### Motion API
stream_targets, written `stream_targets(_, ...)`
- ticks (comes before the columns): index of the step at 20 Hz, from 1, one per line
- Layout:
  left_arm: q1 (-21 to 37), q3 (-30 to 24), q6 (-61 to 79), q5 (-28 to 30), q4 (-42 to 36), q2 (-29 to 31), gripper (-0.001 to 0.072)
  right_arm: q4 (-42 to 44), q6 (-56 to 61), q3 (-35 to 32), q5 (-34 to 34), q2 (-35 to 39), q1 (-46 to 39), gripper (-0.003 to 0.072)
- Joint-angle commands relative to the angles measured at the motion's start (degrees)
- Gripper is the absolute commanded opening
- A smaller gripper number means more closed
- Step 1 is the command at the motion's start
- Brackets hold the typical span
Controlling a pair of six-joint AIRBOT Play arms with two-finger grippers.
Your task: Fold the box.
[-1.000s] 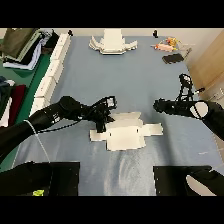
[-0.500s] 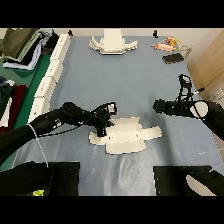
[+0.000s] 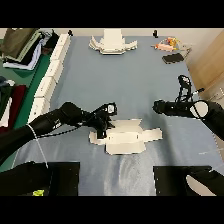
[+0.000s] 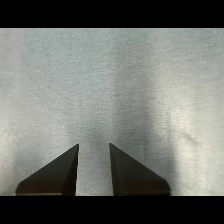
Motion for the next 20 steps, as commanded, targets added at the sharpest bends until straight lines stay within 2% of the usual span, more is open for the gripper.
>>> stream_targets(1,0.0,-0.8,-1.6,-1.5,0.3,0.0,0.0012,0.1,0.0,0.0,0.1,0.0,0.1,0.0300)
stream_targets(7,0.0,-0.8,-3.2,-2.4,0.3,0.0,0.0014,0.2,0.0,0.0,3.2,0.0,0.1,0.0295)
stream_targets(8,0.0,-0.8,-4.0,-2.4,0.3,0.0,0.0014,0.6,0.0,0.0,4.4,0.0,0.1,0.0250)
stream_targets(10,0.0,-0.8,-4.2,-2.3,0.3,0.0,0.0013,2.2,-0.9,0.0,8.1,0.1,0.1,0.0009)
stream_targets(12,0.0,-0.8,-4.2,-2.4,0.3,0.0,0.0014,2.6,-2.5,0.0,12.9,1.0,0.1,0.0008)
stream_targets(15,0.0,-0.8,-4.2,-2.3,0.2,0.0,0.0014,3.0,-6.2,0.0,20.9,6.8,0.9,0.0007)
stream_targets(18,0.0,-0.8,-4.2,-2.3,0.3,0.0,0.0014,4.2,-12.2,-0.4,29.0,14.2,7.3,0.0007)
stream_targets(20,0.0,-0.8,-4.2,-2.3,0.3,0.0,0.0014,5.2,-17.2,-1.7,31.8,18.1,14.6,0.0007)
